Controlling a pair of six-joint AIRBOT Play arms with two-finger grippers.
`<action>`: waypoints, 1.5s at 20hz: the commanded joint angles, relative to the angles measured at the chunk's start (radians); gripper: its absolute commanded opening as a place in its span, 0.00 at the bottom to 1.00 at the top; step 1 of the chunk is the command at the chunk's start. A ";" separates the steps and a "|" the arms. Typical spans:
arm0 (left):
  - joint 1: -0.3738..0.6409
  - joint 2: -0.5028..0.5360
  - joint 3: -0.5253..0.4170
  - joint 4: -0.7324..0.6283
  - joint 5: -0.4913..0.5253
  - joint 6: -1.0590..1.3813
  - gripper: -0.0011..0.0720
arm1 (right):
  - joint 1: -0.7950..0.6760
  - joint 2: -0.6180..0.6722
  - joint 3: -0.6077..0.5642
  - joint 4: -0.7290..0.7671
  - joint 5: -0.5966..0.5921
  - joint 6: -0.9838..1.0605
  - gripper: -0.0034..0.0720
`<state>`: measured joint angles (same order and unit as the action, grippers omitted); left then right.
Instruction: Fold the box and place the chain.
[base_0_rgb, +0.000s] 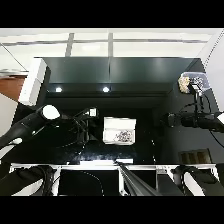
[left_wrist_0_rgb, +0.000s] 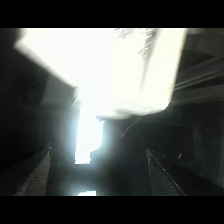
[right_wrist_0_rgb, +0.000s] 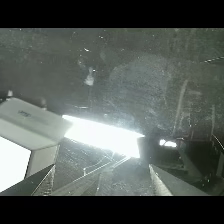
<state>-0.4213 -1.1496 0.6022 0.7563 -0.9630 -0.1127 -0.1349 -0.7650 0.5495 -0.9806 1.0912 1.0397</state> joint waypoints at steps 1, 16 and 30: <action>-0.002 -0.072 -0.001 -0.169 -0.040 0.211 0.96 | 0.000 0.000 0.000 -0.005 0.002 0.000 0.96; 0.006 -0.130 -0.019 -0.275 -0.004 0.380 0.97 | 0.000 0.000 0.000 -0.006 0.004 0.001 0.96; -0.029 -0.147 -0.016 -0.263 0.023 0.379 0.97 | 0.000 0.000 0.000 -0.007 0.018 0.000 0.96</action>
<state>-0.4339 -1.2961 0.5854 0.4866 -0.9478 0.2665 -0.1349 -0.7650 0.5499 -0.9878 1.1091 1.0401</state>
